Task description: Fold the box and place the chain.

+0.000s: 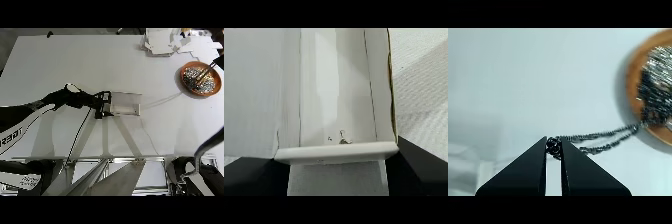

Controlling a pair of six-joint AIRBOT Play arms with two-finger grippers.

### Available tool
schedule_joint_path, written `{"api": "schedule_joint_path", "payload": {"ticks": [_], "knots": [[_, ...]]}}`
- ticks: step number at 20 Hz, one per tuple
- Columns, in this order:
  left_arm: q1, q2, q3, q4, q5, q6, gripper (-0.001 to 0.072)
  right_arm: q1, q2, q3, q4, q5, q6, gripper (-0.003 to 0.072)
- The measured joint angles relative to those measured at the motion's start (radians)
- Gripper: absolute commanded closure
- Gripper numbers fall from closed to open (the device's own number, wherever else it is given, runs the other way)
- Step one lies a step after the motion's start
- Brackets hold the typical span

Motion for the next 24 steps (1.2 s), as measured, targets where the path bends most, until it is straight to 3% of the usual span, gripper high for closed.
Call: {"api": "schedule_joint_path", "payload": {"ticks": [8,13,18,24], "knots": [[0.000,0.000,0.000,0.000,0.000,0.000,0.0501,0.283,0.138,0.000,0.102,0.054,0.007,0.0669],[0.000,0.000,0.000,0.000,0.000,0.000,0.0501,0.467,0.141,-0.054,0.162,-0.039,0.010,0.0670],[0.000,0.000,0.000,0.000,0.000,0.000,0.0501,0.655,0.062,-0.169,0.177,-0.199,0.006,0.0669],[0.000,0.000,0.000,0.000,0.000,0.000,0.0501,0.784,-0.119,-0.222,0.175,-0.326,-0.001,0.0669]]}}
